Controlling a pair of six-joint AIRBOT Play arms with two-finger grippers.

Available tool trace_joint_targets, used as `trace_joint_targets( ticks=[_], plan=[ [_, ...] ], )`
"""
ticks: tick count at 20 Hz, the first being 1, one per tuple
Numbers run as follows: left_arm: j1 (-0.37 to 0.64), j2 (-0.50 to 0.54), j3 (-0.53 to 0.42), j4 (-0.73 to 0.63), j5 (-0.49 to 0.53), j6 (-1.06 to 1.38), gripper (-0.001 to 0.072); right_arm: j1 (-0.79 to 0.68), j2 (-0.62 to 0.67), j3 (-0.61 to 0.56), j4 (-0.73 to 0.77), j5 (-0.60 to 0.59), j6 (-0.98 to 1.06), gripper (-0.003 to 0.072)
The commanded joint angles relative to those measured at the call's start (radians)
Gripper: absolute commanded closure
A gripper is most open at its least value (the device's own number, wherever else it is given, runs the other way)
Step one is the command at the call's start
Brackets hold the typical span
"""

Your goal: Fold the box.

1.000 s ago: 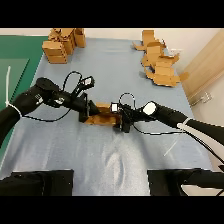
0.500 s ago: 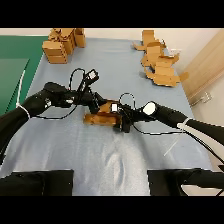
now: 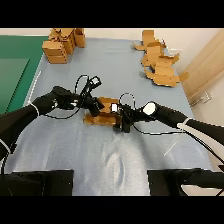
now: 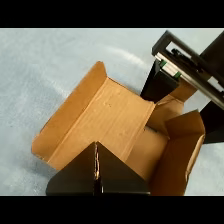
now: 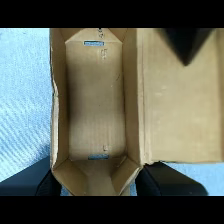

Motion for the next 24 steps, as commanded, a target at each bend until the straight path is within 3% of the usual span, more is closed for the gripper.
trace_joint_targets(
  ticks=[1,7,11,17,19,22,24],
  plan=[
    [0.0,-0.01,0.019,0.111,-0.04,-0.077,0.0699,0.0,0.0,0.0,0.0,0.001,0.0,0.009],
    [0.0,-0.01,0.036,0.148,-0.045,-0.092,0.0699,0.0,0.0,0.0,0.0,0.001,0.0,0.0089],
    [0.037,0.015,0.059,0.056,-0.035,-0.083,0.07,-0.001,0.0,0.0,0.0,0.001,0.0,0.0089],
    [0.225,0.24,0.039,0.018,-0.214,-0.071,0.0703,-0.001,0.0,0.0,-0.009,0.001,0.006,0.009],
    [0.291,0.329,0.003,0.183,-0.264,-0.075,0.0703,-0.001,0.0,0.0,-0.009,0.0,0.007,0.0089],
    [0.298,0.39,-0.066,0.622,-0.286,-0.135,0.0699,-0.001,0.0,0.0,-0.01,0.001,0.007,0.0089],
    [0.277,0.387,-0.098,0.636,-0.285,-0.069,0.0697,0.0,0.0,0.0,-0.011,0.0,0.009,0.009]
  ],
)
